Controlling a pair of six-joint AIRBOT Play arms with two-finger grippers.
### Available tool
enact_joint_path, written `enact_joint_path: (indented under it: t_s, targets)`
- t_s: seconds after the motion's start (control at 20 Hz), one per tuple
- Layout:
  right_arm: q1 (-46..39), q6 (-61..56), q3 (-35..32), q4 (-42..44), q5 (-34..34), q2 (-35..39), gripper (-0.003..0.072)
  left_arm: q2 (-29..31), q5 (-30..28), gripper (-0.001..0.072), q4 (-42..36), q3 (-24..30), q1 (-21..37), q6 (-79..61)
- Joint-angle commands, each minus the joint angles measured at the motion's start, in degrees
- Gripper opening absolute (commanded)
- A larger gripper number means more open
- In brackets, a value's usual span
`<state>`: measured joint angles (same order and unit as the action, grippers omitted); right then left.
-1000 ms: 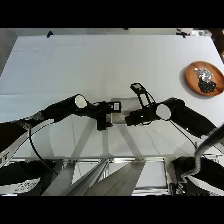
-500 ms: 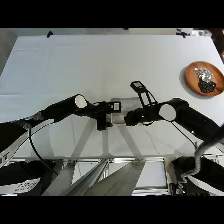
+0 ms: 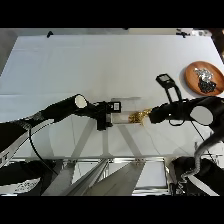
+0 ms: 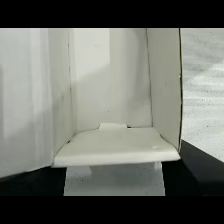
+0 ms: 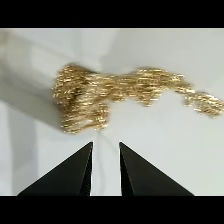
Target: Fold the box and place the chain.
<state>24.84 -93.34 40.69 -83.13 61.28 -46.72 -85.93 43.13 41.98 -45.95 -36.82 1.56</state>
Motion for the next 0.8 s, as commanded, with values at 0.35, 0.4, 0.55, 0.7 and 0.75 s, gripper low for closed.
enact_joint_path:
  t_s: [0.35,0.4,0.55,0.7,0.75]
  targets:
    - [-4.37,-1.6,-0.04,-3.63,-10.4,-19.3,0.0426,0.04,-0.02,0.0435,0.02,0.0,0.02,0.0]
    - [-3.48,-1.6,-0.04,-3.63,-11.34,-21.2,0.0426,0.04,-0.02,0.0435,0.02,0.0,0.02,-0.02]
    - [-0.57,-1.62,-0.04,-3.17,-15.41,-24.46,0.0426,0.04,-0.02,0.0435,0.02,0.0,0.02,0.0]
    - [1.86,-1.62,-0.04,-3.19,-15.93,-25.77,0.0425,0.04,-0.02,0.0435,0.02,0.0,0.02,0.0]
    - [2.27,-1.75,-0.04,-3.19,-16.06,-26.16,0.0423,0.04,-0.02,0.0435,0.02,0.0,0.02,-0.02]
